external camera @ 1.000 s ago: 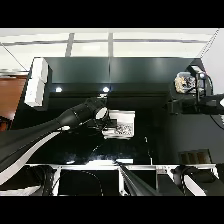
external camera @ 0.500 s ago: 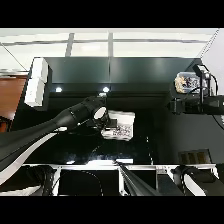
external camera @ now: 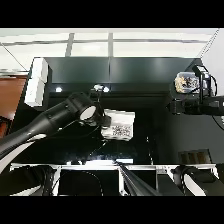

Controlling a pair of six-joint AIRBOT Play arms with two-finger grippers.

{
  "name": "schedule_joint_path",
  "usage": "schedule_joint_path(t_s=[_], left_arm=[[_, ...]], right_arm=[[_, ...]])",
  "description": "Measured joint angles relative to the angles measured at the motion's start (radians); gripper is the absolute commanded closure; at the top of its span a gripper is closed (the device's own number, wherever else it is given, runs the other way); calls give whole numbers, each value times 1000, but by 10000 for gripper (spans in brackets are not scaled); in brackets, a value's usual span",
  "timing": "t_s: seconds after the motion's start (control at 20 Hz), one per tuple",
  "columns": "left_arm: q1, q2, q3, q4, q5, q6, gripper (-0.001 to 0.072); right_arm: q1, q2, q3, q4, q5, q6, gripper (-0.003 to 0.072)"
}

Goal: Fold the box and place the chain.

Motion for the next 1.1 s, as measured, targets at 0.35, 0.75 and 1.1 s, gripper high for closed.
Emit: schedule_joint_path(t_s=[0.35, 0.75, 1.1], left_arm=[[348, 233, -293, -34, 75, 146, 47], [503, 177, -523, -914, 334, 1528, -9], [391, 43, -476, -988, 448, 2301, -8]], right_arm=[[0, 0, 0, 0, 1, 16, 335], [0, 0, 0, 0, 1, 31, 335], [0, 0, 0, 1, 5, 37, 335]])
